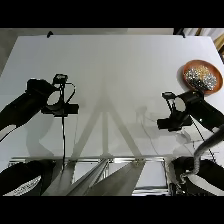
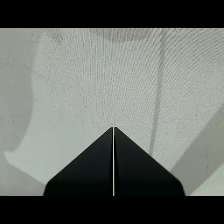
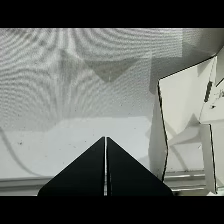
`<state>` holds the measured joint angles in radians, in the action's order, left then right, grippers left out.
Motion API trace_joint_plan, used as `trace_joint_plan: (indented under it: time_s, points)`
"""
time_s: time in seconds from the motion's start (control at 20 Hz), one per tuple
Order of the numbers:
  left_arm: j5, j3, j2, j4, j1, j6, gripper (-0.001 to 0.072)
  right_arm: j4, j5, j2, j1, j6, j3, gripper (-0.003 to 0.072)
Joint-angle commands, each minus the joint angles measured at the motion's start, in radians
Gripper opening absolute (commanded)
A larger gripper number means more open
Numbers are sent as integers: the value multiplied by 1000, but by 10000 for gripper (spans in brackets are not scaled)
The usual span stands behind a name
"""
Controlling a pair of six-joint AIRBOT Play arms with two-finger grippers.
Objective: Fold the box and place the chain.
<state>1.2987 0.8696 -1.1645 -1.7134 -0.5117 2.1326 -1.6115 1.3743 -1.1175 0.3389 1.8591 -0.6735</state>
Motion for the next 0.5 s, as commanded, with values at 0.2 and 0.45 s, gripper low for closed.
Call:
trace_joint_plan:
  time_s: [0.2, 0.45]
  points:
    - [0, 0, 0, 0, 0, 0, 10, -277, 18, 22, 0, -121, -46, 10]
    - [0, 0, 0, 0, 0, 0, 10, -626, 25, 73, -115, -143, -113, 11]
